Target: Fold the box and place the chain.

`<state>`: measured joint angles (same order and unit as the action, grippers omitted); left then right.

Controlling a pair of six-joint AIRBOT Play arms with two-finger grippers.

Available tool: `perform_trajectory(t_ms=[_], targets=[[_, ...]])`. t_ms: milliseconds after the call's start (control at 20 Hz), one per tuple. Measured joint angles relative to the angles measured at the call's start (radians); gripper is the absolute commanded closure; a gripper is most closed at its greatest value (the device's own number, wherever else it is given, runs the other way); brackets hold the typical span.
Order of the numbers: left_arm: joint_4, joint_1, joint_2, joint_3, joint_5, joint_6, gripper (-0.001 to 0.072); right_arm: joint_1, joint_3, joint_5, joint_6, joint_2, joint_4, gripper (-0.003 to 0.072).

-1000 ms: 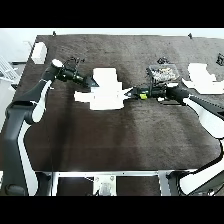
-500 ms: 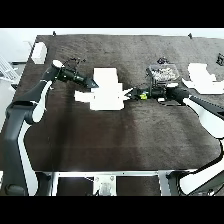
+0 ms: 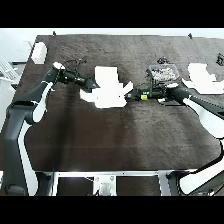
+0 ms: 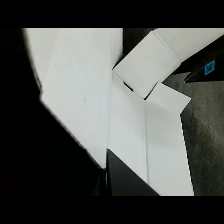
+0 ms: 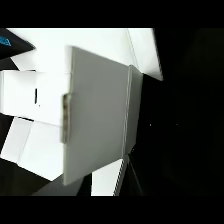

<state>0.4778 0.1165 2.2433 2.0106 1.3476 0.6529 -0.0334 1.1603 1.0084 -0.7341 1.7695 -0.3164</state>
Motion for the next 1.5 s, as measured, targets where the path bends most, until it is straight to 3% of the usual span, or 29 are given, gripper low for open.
perform_trajectory(t_ms=[500,850,1050,1300,1500], targets=[[-0.032,0.000,0.000,-0.007,0.055,-0.349,0.0694,0.203,0.000,0.004,0.053,-0.095,0.102,0.0396],[-0.062,0.000,-0.007,-0.060,0.084,-0.526,0.0694,0.234,-0.035,0.005,0.070,-0.109,0.120,0.0396],[-0.071,0.000,-0.038,-0.124,0.068,-0.616,0.0694,0.224,-0.093,-0.002,0.090,-0.109,0.124,0.0396],[-0.116,0.000,-0.112,-0.273,-0.035,-0.775,0.0694,0.217,-0.138,-0.023,0.114,-0.109,0.132,0.0396],[-0.136,0.000,-0.134,-0.320,-0.066,-0.854,0.0694,0.216,-0.146,-0.030,0.140,-0.109,0.170,0.0396]])
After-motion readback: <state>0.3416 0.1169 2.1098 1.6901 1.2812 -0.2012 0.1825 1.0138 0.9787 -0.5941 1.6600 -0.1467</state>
